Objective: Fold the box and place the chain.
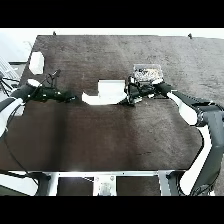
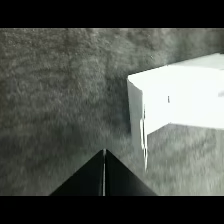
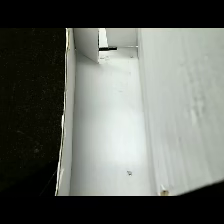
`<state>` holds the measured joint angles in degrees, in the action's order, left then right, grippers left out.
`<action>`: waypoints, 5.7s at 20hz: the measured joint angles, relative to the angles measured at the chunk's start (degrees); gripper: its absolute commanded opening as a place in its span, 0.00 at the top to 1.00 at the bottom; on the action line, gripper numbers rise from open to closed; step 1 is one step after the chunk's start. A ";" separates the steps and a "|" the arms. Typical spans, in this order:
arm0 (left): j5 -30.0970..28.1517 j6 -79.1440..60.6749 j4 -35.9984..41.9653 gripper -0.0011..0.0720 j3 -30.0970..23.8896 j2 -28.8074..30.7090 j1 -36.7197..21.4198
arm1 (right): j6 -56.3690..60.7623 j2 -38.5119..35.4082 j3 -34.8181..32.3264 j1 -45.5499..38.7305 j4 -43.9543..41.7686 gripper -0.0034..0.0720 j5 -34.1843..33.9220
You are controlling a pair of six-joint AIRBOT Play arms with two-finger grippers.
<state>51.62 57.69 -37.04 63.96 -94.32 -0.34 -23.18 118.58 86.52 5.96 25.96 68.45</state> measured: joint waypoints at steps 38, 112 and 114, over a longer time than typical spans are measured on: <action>-0.37 -7.19 16.55 0.41 4.63 -3.78 10.16 | 0.00 0.00 0.00 0.00 0.00 0.38 0.02; -0.87 38.84 -22.60 0.40 20.15 -5.01 22.03 | 0.00 0.00 0.00 -0.02 0.00 0.38 0.00; 0.68 39.52 -23.39 0.40 22.29 -6.40 22.56 | 0.00 0.00 0.00 -0.02 0.00 0.38 0.00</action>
<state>52.29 97.21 -60.42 86.26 -100.73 22.22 -23.18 118.58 86.52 5.93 25.96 68.45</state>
